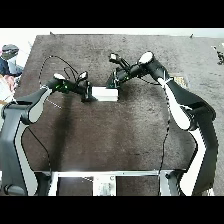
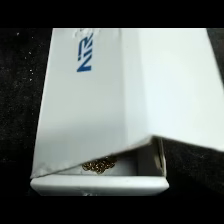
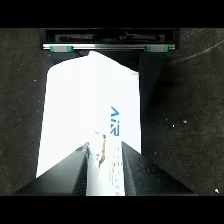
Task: Fold the box and place the chain.
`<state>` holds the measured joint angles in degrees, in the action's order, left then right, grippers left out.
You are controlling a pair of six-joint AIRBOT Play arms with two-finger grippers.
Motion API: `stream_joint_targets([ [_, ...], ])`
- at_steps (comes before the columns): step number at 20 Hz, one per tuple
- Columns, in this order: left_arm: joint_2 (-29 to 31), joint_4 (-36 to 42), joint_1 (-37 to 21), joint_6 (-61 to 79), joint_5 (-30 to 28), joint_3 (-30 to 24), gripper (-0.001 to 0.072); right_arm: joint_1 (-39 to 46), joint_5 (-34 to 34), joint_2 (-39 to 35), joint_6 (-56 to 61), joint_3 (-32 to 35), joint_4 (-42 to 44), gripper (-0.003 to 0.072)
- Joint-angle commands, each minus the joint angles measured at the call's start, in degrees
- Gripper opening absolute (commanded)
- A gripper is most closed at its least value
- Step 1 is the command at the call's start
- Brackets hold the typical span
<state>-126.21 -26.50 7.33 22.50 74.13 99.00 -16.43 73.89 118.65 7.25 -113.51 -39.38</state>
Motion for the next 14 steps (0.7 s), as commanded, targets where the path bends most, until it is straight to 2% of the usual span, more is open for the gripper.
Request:
stream_joint_targets([
  [1, 0.0, 0.0, 0.0, 0.0, 0.0, 0.0, 0.0519, -0.5, 0.2, -0.1, 0.4, 0.0, -0.5, 0.0296],
  [2, 0.0, 0.0, 0.0, 0.0, 0.0, 0.0, 0.0519, -0.5, 1.1, -0.1, 1.7, 0.0, -0.5, 0.0419],
  [3, 0.0, 0.0, 0.0, 0.0, 0.0, 0.0, 0.0519, -0.5, 2.0, -0.1, 2.5, 0.0, -0.5, 0.0399],
  [9, 0.0, 0.0, 0.0, 0.0, 0.0, 0.0, 0.0519, -0.8, 1.3, 0.2, 3.9, 0.0, -1.4, 0.0400],
  [14, 0.0, 0.0, 0.0, 0.0, 0.0, 0.0, 0.0519, -0.8, -4.4, 0.2, 3.9, 0.0, -2.1, 0.0400],
])
